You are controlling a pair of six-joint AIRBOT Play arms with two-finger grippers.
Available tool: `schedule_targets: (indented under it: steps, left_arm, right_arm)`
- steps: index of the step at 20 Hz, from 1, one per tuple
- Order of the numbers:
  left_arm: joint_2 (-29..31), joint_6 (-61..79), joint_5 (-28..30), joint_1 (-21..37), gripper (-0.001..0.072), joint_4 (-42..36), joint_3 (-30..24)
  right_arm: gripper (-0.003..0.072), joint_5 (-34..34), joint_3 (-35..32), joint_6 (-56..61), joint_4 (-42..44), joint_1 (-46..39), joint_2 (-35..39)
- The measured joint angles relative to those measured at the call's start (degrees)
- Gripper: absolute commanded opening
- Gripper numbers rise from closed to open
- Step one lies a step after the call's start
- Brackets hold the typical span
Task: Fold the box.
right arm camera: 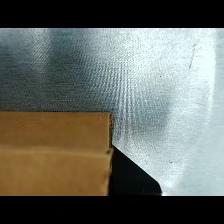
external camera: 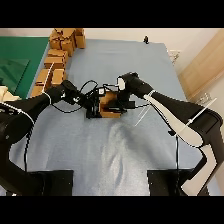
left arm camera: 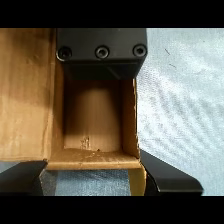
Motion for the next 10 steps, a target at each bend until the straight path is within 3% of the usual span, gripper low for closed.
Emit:
schedule_targets:
  steps: [10]
  left_arm:
    - [0.0, 0.0, 0.0, 0.0, 0.0397, 0.0, 0.0]
  right_arm:
    - [0.0002, -0.5, -0.1, -0.3, -0.5, 0.3, -0.2]
